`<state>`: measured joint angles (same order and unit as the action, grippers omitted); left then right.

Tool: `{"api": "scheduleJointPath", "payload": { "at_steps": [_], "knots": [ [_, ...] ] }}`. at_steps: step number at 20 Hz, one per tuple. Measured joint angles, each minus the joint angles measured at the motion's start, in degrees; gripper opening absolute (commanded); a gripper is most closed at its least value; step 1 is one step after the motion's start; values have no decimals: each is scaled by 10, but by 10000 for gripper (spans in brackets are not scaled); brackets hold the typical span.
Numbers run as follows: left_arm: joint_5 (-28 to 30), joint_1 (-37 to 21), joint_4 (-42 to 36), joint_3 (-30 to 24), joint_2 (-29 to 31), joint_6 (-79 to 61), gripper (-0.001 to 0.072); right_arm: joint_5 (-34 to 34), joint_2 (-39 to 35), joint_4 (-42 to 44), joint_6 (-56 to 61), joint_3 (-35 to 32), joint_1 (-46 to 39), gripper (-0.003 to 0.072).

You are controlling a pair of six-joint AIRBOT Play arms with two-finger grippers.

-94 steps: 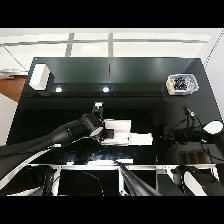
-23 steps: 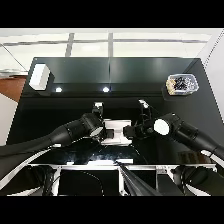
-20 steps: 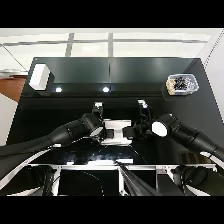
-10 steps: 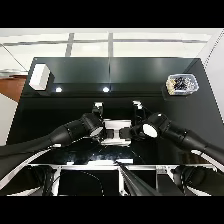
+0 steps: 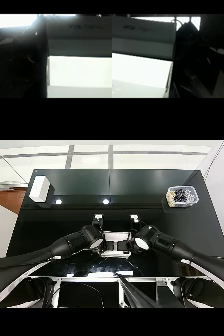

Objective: Fold the box and place the chain.

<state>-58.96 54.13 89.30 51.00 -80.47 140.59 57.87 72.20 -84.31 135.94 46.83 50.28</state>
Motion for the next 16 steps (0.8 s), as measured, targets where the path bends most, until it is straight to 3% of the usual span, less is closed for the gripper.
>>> {"api": "scheduleJointPath", "payload": {
  "at_steps": [6,8,16],
  "knots": [
    [0,0,0,0,0,0,30,5,11,-10,19,2,0,295],
    [0,0,0,0,0,0,30,4,12,-11,22,2,0,249],
    [0,0,0,0,0,0,30,-1,24,-14,27,2,0,250]
  ]
}}
